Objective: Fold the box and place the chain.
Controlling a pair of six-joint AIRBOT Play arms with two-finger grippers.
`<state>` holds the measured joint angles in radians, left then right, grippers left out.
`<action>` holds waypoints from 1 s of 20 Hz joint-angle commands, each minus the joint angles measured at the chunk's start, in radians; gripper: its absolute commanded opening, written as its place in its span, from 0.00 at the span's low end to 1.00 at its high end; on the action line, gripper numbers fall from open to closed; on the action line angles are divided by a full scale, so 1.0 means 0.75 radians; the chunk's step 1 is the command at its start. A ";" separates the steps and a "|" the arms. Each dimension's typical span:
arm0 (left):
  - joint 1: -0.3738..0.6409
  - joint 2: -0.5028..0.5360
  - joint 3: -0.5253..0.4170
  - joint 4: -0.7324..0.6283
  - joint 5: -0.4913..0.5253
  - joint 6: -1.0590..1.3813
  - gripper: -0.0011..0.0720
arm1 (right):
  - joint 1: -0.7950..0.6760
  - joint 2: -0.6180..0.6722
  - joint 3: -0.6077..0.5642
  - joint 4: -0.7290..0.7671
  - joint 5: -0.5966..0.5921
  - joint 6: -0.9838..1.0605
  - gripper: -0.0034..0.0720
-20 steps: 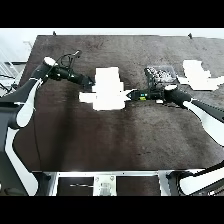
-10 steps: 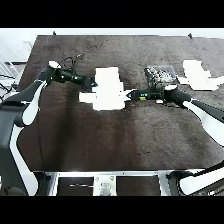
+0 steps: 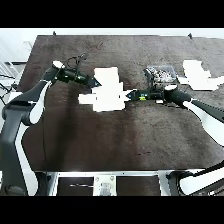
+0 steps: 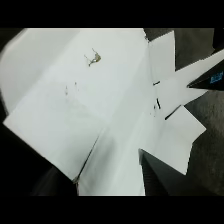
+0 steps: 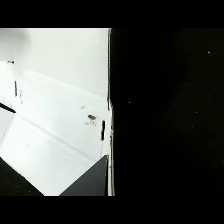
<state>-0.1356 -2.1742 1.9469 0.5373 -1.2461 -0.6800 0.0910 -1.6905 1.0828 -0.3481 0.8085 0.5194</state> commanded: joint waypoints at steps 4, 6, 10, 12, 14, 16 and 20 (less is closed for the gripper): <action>0.001 -0.006 0.019 0.123 -0.080 -0.036 0.74 | -0.001 -0.001 0.000 0.001 0.005 -0.002 0.06; 0.001 -0.006 0.019 0.122 -0.076 -0.034 0.74 | -0.001 -0.001 -0.001 0.001 0.006 -0.002 0.06; 0.001 -0.006 0.019 0.106 -0.047 -0.023 0.59 | -0.001 -0.001 -0.001 0.001 0.005 -0.002 0.06; 0.000 -0.007 0.019 0.090 -0.048 -0.012 0.58 | -0.001 -0.001 -0.001 0.001 0.005 -0.002 0.06; 0.000 -0.015 0.019 0.030 -0.048 0.007 0.49 | -0.001 -0.001 -0.001 0.001 0.006 -0.002 0.06; 0.000 -0.021 0.019 0.009 -0.052 0.011 0.49 | -0.001 -0.001 -0.001 0.001 0.006 -0.002 0.06; 0.001 -0.021 0.019 0.021 -0.085 0.035 0.29 | -0.001 -0.001 -0.001 -0.001 0.015 -0.002 0.06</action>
